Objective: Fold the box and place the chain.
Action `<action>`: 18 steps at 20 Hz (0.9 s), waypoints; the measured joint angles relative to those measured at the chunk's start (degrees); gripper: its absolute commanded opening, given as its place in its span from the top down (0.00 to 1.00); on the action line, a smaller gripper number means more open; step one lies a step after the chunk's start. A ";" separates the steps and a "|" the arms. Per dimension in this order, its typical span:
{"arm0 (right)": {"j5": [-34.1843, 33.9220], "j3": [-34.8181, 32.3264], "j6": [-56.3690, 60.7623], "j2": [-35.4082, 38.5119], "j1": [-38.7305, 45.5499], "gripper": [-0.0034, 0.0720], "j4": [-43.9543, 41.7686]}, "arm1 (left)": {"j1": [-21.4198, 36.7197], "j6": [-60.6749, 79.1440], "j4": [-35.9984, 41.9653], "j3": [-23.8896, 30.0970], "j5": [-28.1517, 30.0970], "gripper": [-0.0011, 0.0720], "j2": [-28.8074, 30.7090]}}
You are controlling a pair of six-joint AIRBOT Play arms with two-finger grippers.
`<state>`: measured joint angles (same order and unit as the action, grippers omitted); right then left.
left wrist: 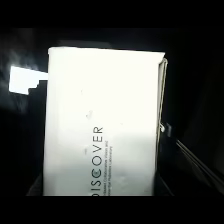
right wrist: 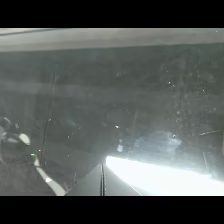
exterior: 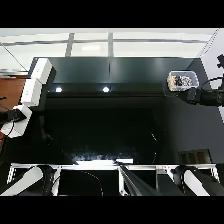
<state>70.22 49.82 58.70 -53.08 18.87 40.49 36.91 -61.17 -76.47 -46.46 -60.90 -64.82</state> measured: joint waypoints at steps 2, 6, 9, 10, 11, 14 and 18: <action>-0.13 0.00 -0.26 0.00 -0.07 0.94 0.63 | -1.57 2.82 0.39 -0.07 3.67 0.43 -2.23; 0.24 0.00 -0.13 0.00 -0.11 0.94 1.33 | -5.14 8.94 0.70 -0.59 10.38 0.43 -5.97; 1.95 0.00 0.52 0.00 -0.11 0.94 1.51 | -6.23 10.45 1.01 -1.95 14.80 0.43 -9.05; 2.60 0.00 0.70 0.00 -0.11 0.94 1.53 | -6.38 10.82 1.33 -2.54 15.37 0.42 -10.05; 2.95 0.00 0.74 0.00 -0.11 0.94 1.55 | -6.56 10.86 2.10 -3.10 16.00 0.29 -11.04; 3.76 0.00 0.96 0.00 -0.11 0.94 1.60 | -6.75 11.15 3.34 -3.98 16.35 0.02 -12.63; 4.81 0.00 1.20 0.00 -0.11 0.94 1.64 | -6.86 10.86 0.92 -7.10 10.43 0.02 -12.41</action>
<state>75.02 49.82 59.90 -53.08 18.76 42.13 30.04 -50.30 -75.55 -53.56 -50.48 -77.23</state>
